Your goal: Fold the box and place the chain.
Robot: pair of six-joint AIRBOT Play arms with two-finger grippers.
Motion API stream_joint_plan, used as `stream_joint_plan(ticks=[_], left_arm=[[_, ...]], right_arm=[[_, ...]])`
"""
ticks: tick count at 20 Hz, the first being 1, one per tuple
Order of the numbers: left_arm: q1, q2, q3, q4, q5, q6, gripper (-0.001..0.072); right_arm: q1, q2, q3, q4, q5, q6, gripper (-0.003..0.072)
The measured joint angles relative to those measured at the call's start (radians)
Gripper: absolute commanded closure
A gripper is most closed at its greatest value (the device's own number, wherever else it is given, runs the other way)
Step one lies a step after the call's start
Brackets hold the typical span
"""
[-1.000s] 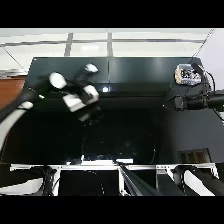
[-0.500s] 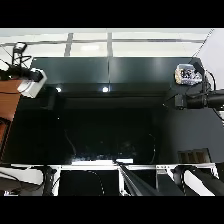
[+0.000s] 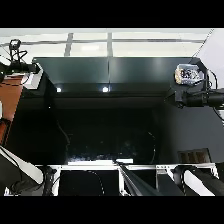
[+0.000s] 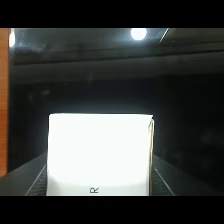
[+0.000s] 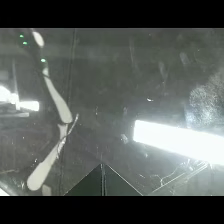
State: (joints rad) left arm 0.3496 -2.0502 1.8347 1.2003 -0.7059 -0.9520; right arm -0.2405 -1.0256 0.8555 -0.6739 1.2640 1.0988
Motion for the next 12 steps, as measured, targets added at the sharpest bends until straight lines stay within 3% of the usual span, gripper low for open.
stream_joint_plan(ticks=[3, 7, 8, 9, 10, 12], left_arm=[[-0.011, -0.025, 0.057, 0.000, -0.020, -0.009, -0.0004], [-0.028, -0.013, 0.240, 0.026, -0.143, -0.021, 0.0003], [-0.034, 0.014, 0.263, 0.021, -0.156, -0.021, 0.0067], [-0.039, 0.052, 0.270, 0.004, -0.170, -0.029, 0.0307], [-0.045, 0.092, 0.263, -0.011, -0.176, -0.045, 0.0691], [-0.054, 0.187, 0.220, -0.051, -0.225, -0.095, 0.0688]], right_arm=[[0.000, 0.000, 0.000, 0.000, -0.010, 0.006, 0.0670], [0.000, 0.000, 0.000, -0.001, -0.014, 0.010, 0.0670], [0.000, 0.000, 0.000, -0.003, -0.015, 0.008, 0.0670], [0.000, 0.000, 0.000, -0.003, -0.021, 0.001, 0.0670], [0.001, 0.000, 0.000, -0.005, -0.027, -0.011, 0.0670], [0.010, 0.000, 0.000, -0.008, -0.053, -0.042, 0.0670]])
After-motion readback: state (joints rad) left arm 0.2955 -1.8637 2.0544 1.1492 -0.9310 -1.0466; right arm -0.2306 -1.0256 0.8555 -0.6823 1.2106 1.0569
